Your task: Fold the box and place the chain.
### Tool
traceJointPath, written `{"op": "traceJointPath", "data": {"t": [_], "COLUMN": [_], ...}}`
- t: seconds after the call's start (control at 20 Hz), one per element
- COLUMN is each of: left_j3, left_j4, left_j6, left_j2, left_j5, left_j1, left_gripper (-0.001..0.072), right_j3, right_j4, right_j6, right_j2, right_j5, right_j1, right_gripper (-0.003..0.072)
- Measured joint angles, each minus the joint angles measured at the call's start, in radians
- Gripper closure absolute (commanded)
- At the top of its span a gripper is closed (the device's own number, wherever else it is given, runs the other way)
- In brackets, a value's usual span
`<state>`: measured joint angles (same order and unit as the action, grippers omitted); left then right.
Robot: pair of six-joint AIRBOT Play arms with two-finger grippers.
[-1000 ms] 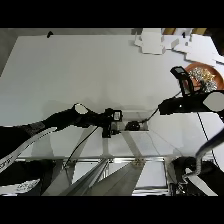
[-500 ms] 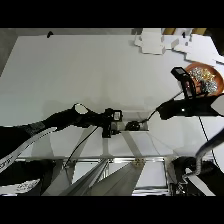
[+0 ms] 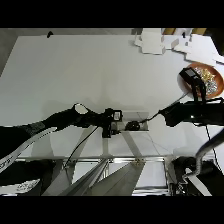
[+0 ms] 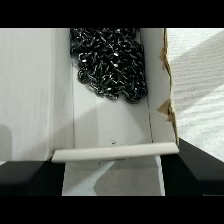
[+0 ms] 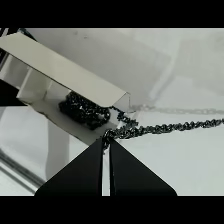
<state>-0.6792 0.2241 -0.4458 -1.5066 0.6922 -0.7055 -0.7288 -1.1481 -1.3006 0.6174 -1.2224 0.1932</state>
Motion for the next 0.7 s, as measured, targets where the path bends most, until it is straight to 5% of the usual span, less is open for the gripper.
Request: {"op": "traceJointPath", "data": {"t": [0.45, 0.7], "left_j3": [0.000, 0.000], "left_j4": [0.000, 0.000], "left_j6": [0.000, 0.000], "left_j2": [0.000, 0.000], "left_j5": [0.000, 0.000], "left_j1": [0.000, 0.000], "left_gripper": [0.0438, 0.0438], "right_j3": [0.003, 0.018], "right_j4": [0.017, 0.186], "right_j6": [0.003, 0.104], "right_j2": [-0.031, -0.032], "right_j5": [-0.037, -0.029], "right_j1": [0.000, 0.000], "right_gripper": [0.0663, 0.0663]}}
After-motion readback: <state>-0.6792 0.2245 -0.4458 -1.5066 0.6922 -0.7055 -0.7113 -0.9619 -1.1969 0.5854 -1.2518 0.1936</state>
